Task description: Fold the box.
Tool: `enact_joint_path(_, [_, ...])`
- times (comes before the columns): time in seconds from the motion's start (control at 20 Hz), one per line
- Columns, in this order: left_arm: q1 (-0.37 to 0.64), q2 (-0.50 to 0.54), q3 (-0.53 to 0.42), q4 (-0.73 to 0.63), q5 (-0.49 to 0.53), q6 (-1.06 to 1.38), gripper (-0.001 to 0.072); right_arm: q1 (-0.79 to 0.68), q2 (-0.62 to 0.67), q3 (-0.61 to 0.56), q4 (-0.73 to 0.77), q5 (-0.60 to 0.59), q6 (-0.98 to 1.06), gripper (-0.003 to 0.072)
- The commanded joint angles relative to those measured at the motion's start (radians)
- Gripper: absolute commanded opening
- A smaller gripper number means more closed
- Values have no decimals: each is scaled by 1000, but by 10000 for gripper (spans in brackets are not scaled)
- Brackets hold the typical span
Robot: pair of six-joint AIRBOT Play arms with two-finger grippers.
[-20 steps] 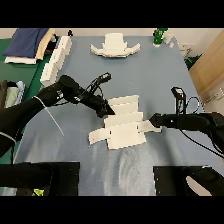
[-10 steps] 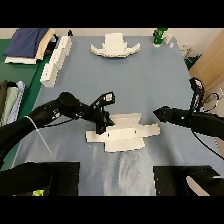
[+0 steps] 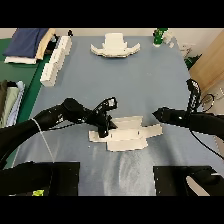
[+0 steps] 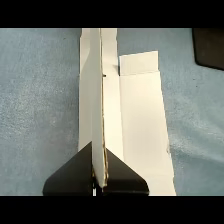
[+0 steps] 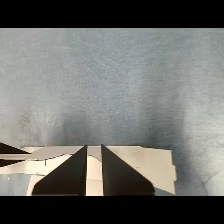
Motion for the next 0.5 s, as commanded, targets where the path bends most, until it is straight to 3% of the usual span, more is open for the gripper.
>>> enact_joint_path(0.0, [6,39,0,4,-52,71,12,1,-3,0,-3,-3,-2,132])
enact_joint_path(0.15, [44,49,14,3,-149,79,12,1,-8,0,-19,-4,-3,131])
enact_joint_path(0.45, [56,29,14,-1,-154,79,11,1,-8,-1,-28,-3,-13,132])
